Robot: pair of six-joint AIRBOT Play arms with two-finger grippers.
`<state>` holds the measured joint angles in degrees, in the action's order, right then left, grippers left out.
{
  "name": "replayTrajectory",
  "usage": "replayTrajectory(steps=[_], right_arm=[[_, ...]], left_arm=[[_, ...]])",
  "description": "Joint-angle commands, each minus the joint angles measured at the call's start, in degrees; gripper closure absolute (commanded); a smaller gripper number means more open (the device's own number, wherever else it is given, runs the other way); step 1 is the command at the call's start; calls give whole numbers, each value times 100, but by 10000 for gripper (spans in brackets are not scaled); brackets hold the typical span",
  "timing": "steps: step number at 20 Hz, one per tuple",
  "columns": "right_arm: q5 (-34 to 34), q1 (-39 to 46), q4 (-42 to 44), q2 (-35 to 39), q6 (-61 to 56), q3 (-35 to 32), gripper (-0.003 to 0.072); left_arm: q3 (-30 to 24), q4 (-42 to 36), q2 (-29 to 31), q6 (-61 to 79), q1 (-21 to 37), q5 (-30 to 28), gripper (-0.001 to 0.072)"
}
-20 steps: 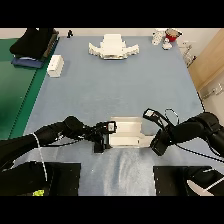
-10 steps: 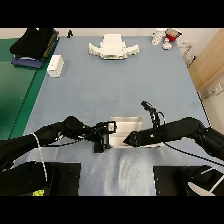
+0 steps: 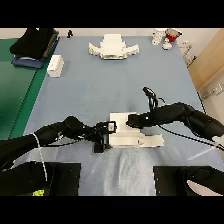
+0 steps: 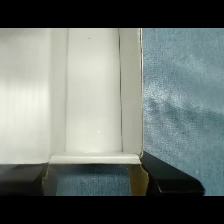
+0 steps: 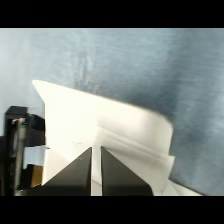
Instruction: Fold the box.
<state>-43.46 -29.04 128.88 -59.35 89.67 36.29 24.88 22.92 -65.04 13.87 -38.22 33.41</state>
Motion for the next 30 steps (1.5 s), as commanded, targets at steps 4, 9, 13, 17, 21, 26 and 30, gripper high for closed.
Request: replayTrajectory(steps=[4, 9, 13, 17, 21, 26, 30], right_arm=[[-94, 83, -118, -750, 260, 42, 608], [-162, 85, -138, -721, 295, 57, 609], [-503, 85, -411, -372, 619, 186, 609], [-1355, 85, -608, 518, 1845, 236, 609], [-2415, 85, -960, 1486, 2597, 195, 609], [-2490, 81, -1537, 2341, 3757, -560, 259], [-1528, 81, -2275, 2094, 5005, -1215, 19]], left_arm=[[0, 2, -2, 2, -2, 2, 183], [0, 2, -2, 2, -2, 2, 183], [0, 2, -2, 2, -2, 0, 183], [0, 2, -2, 2, -2, 2, 183], [0, 2, -2, 2, -2, 2, 183], [0, 2, -2, 2, -2, 2, 183], [0, 2, -2, 2, -2, 2, 183]])
